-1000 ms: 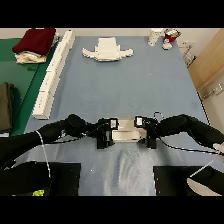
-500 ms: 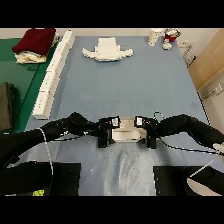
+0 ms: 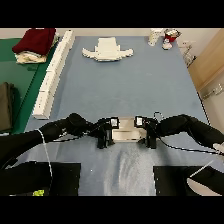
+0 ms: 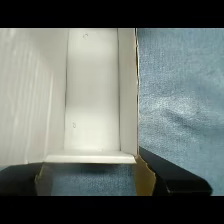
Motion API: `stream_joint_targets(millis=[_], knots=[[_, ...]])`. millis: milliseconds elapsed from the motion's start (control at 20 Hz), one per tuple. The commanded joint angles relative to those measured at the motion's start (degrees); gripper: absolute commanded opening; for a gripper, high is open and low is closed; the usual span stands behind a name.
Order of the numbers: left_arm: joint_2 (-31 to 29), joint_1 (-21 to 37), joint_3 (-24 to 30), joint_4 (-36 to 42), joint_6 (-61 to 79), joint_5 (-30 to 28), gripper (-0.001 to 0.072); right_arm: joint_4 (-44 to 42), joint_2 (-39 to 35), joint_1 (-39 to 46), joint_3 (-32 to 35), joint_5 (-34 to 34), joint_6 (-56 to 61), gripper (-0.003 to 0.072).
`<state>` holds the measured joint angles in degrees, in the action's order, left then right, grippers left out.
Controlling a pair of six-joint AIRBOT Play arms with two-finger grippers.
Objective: Fold the box.
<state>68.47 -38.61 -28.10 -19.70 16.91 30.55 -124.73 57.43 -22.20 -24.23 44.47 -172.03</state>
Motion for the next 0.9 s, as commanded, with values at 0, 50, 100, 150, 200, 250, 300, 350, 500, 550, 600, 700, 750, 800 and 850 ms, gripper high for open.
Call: stream_joint_targets(millis=[0, 50, 100, 150, 200, 250, 300, 350, 500, 550, 600, 700, 750, 800, 850], knots=[[-0.3, 0.1, 0.3, 0.1, 0.0, 0.1, 0.0701, 0.0, 0.0, -0.1, 0.0, 0.0, 0.0, 0.0550], [-0.3, 0.1, 0.3, 0.1, 0.0, 0.1, 0.0701, 0.0, 0.0, 0.0, 0.0, 0.0, 0.0, 0.0550], [-0.3, 0.1, 0.3, 0.0, 0.0, 0.1, 0.0667, 0.0, 0.0, -0.1, 0.0, 0.0, 0.0, 0.0549], [-0.3, 0.1, 0.3, -0.2, 0.2, 0.3, 0.0563, 0.0, 0.0, -0.1, 0.0, 0.0, 0.0, 0.0549], [-0.3, 0.0, 0.2, -1.0, 0.3, 1.1, 0.0523, 0.0, 0.0, 0.0, 0.0, 0.0, 0.0, 0.0550], [-0.3, 0.0, 0.3, -1.1, 0.4, 1.1, 0.0524, 0.0, 0.0, 0.0, 0.0, 0.0, 0.0, 0.0550], [-0.3, -0.1, 0.3, -1.1, 0.4, 1.0, 0.0523, 0.0, 0.0, -0.1, 0.0, 0.0, 0.0, 0.0549], [-0.3, -0.1, 0.2, -1.1, 0.4, 0.9, 0.0523, 0.0, 0.0, -0.1, 0.0, 0.0, 0.0, 0.0550], [-0.3, -0.1, 0.2, -1.1, 0.3, 0.9, 0.0524, 0.0, 0.0, -0.1, 0.0, 0.0, 0.0, 0.0549], [-0.3, -0.1, 0.2, -1.1, 0.3, 0.9, 0.0525, 0.0, 0.0, 0.0, 0.0, 0.0, 0.0, 0.0549], [-0.3, -0.1, 0.3, -1.0, 0.3, 0.9, 0.0524, 0.0, 0.0, -0.1, 0.0, 0.0, 0.0, 0.0549], [-0.3, -0.1, 0.3, -1.1, 0.2, 0.9, 0.0525, 0.0, 0.0, -0.1, 0.0, 0.0, 0.0, 0.0549], [-0.3, -0.1, 0.3, -1.1, 0.2, 0.9, 0.0524, 0.0, 0.0, -0.1, 0.0, 0.0, 0.0, 0.0549], [-0.3, -0.1, 0.3, -1.1, 0.2, 0.9, 0.0524, 0.0, 0.0, 0.0, 0.0, 0.0, 0.0, 0.0550], [-0.3, -0.1, 0.3, -1.1, 0.2, 0.9, 0.0524, 0.0, 0.0, -0.1, 0.0, 0.0, 0.0, 0.0549]])
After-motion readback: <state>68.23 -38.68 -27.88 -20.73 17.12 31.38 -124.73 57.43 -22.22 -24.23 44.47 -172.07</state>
